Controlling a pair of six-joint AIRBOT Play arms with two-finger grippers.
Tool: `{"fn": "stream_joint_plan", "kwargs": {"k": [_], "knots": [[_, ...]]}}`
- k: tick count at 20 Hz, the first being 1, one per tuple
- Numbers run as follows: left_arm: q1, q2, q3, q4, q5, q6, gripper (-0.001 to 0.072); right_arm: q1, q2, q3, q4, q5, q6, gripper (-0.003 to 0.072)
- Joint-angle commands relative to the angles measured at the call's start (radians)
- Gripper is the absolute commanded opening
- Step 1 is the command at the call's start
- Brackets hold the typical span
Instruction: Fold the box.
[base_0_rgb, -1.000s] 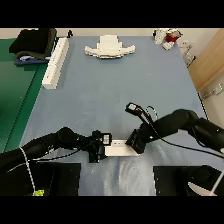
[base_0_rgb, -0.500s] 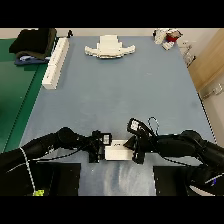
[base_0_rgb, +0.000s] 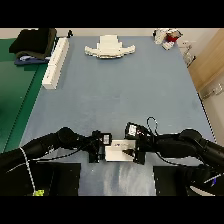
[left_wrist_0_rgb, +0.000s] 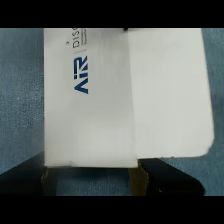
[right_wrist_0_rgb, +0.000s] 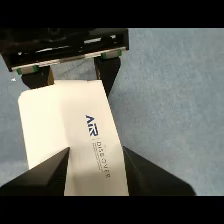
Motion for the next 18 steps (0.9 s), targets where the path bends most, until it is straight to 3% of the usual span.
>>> {"fn": "stream_joint_plan", "kwargs": {"k": [1, 9, 15, 18], "knots": [[0.000, 0.001, 0.001, 0.000, 0.000, 0.000, 0.0528, 0.011, -0.012, 0.006, -0.012, -0.043, -0.047, 0.0531], [0.000, 0.001, 0.001, 0.000, 0.000, 0.000, 0.0528, 0.183, -0.034, 0.046, -0.263, -0.037, 0.116, 0.0530], [0.000, 0.001, 0.001, 0.000, 0.000, 0.000, 0.0528, 0.321, -0.050, 0.047, -0.644, -0.023, 0.489, 0.0529], [0.000, 0.001, 0.001, 0.000, 0.000, 0.000, 0.0528, 0.330, -0.050, 0.048, -0.710, 0.000, 0.511, 0.0526]]}}
